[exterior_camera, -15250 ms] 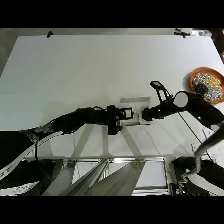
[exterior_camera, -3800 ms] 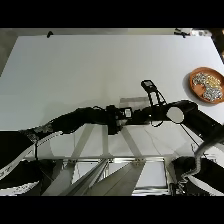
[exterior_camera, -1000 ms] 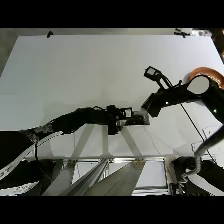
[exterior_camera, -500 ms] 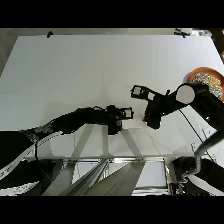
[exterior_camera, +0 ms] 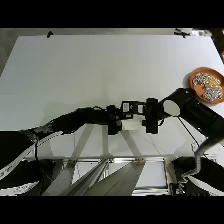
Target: Fold the box and place the chain.
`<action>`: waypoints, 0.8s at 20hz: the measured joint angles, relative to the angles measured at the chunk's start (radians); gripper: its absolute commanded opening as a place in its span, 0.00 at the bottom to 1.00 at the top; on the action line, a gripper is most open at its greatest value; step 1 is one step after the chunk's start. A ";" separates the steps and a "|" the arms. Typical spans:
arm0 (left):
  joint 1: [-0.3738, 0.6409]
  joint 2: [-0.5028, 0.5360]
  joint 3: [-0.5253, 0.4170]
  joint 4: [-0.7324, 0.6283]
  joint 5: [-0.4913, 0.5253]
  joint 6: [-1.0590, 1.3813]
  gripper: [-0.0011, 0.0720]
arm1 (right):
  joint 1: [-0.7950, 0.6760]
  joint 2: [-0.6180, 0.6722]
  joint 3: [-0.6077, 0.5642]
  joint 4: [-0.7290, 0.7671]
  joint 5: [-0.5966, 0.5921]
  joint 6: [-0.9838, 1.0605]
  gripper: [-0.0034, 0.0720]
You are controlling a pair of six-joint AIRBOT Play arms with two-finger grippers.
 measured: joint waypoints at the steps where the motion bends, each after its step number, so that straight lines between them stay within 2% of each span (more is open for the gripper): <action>1: 0.000 0.000 0.000 0.000 0.000 0.000 0.20 | 0.005 0.000 0.000 -0.010 -0.015 0.006 0.50; 6: 0.000 0.000 0.000 0.000 0.000 0.000 0.20 | 0.014 0.000 -0.001 -0.029 -0.051 0.022 0.50; 8: 0.000 0.000 0.000 0.000 0.000 0.000 0.20 | 0.016 0.000 -0.001 -0.010 -0.045 0.022 0.55; 12: 0.000 0.000 0.000 0.000 0.000 0.000 0.20 | 0.039 0.000 -0.001 0.045 -0.010 0.023 0.55; 16: 0.000 0.000 0.000 0.000 0.000 0.000 0.20 | 0.093 0.000 -0.001 0.019 -0.037 0.025 0.55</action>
